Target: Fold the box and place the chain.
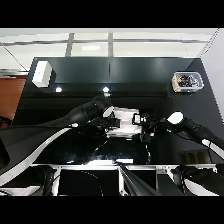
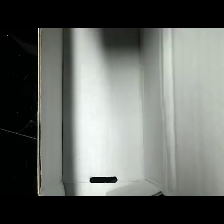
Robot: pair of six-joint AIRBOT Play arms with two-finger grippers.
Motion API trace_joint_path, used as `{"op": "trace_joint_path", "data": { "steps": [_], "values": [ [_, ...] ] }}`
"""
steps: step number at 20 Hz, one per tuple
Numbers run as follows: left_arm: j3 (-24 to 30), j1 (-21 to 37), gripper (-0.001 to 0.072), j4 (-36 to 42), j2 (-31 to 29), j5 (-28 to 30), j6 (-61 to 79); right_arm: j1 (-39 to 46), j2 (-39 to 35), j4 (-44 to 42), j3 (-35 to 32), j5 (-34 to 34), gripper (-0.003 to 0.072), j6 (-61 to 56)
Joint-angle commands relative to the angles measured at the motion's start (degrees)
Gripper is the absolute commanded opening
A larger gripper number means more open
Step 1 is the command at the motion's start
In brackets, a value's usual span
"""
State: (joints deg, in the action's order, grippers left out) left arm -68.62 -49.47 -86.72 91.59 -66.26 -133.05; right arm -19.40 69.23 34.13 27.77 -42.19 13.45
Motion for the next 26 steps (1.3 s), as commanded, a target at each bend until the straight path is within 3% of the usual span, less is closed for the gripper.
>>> {"op": "trace_joint_path", "data": {
  "steps": [1,5,10,14,17,19,20,21,22,25,26],
  "values": [
    [-0.1,-0.1,0.0268,0.0,0.0,0.0,-0.3,0.0,0.0,0.0,0.0,0.0,0.0488,0.0],
    [-0.1,-0.1,0.0225,-0.1,0.1,0.2,-0.3,0.0,0.0,0.0,0.0,0.0,0.0488,0.0],
    [-0.1,-0.1,0.0221,0.0,0.2,0.2,-0.3,0.0,0.0,0.0,0.0,0.0,0.0488,0.0],
    [-0.1,-0.1,0.0029,0.0,0.2,0.2,-0.3,0.0,0.0,0.0,0.0,0.0,0.0488,0.0],
    [-0.1,-0.1,0.0028,0.0,0.2,0.2,-0.3,0.0,0.0,0.0,0.0,0.0,0.0488,0.0],
    [-0.1,-0.1,0.003,0.0,0.2,0.2,-0.3,0.0,0.0,0.0,0.0,0.0,0.0488,0.0],
    [-0.1,0.0,0.0106,0.1,0.2,0.2,-0.3,0.0,0.0,0.0,0.0,0.0,0.0488,0.0],
    [-0.1,-0.1,0.0292,0.2,0.2,0.4,-0.3,0.0,0.0,0.0,0.0,0.0,0.0488,0.0],
    [-0.1,-0.1,0.0343,0.2,0.2,0.7,-0.3,0.0,0.0,0.0,0.0,0.0,0.0488,0.0],
    [-0.5,-0.1,0.033,0.1,0.2,0.7,-0.3,0.0,0.0,0.0,0.0,0.0,0.0488,0.0],
    [-0.8,-0.1,0.0272,-0.1,0.2,0.7,-0.3,0.0,0.0,0.0,0.0,0.0,0.0488,0.0]
  ]
}}
